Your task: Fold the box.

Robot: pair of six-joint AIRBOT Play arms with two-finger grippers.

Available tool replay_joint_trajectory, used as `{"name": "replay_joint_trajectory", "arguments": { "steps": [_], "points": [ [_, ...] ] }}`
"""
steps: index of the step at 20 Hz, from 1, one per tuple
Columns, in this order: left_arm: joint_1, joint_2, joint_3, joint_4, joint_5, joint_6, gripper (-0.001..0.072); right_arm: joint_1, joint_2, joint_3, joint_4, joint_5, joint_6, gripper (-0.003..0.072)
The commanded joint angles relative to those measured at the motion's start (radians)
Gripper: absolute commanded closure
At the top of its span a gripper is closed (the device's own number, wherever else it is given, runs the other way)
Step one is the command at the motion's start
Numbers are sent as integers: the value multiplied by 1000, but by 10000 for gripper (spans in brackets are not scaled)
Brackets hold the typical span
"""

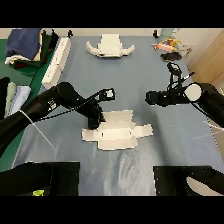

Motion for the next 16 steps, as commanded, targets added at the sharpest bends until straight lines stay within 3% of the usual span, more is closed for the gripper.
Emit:
{"name": "replay_joint_trajectory", "arguments": {
  "steps": [1, 9, 16],
  "points": [
    [-10, -2, 18, 19, 11, -11, 697, 1, -1, 1, -10, -3, 0, 344],
    [-57, -3, -67, 10, 114, 26, 697, 1, -1, 1, -11, -3, 0, 344],
    [-57, 1, -81, -21, 51, 33, 697, 1, -1, 1, -11, -2, 0, 344]
  ]
}}
